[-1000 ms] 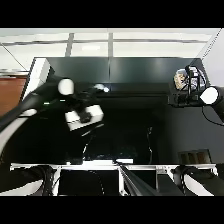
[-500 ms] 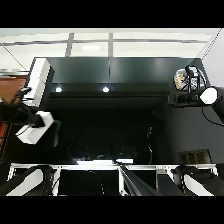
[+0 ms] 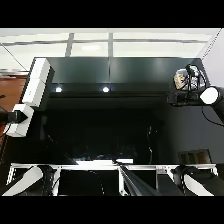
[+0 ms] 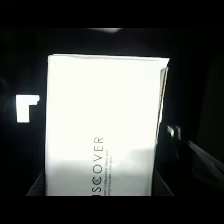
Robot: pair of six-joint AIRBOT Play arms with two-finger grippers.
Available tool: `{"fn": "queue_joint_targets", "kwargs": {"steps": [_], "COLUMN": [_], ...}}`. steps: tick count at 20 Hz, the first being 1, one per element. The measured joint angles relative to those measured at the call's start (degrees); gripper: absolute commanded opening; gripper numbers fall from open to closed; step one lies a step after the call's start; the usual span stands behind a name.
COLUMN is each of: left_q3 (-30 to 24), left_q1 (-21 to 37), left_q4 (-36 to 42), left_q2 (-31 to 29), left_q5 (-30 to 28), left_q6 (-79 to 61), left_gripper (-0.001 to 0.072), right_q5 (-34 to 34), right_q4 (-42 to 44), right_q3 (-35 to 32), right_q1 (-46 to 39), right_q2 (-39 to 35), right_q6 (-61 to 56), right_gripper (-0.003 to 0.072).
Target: Fold the box and place the chain.
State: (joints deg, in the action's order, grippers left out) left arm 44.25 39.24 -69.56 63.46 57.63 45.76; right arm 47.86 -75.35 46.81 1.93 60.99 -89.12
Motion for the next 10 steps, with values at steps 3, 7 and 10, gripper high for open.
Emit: {"fn": "queue_joint_targets", "kwargs": {"steps": [3,7,10], "left_q3": [0.0,0.1,0.2], "left_q1": [-1.8,-4.2,-5.0], "left_q4": [2.1,2.4,2.6], "left_q2": [2.3,5.6,7.3], "left_q5": [-3.8,-8.3,-10.8], "left_q6": [-2.9,-4.5,-5.0], "left_gripper": [0.0286,0.0286,0.0705], "right_q5": [0.5,2.1,3.3], "right_q4": [0.5,1.0,1.3], "right_q3": [0.0,0.0,0.0], "right_q1": [0.0,0.0,0.0], "right_q2": [0.0,0.0,0.0], "right_q6": [0.0,0.0,0.0], "right_gripper": [0.0020,0.0021,0.0020]}}
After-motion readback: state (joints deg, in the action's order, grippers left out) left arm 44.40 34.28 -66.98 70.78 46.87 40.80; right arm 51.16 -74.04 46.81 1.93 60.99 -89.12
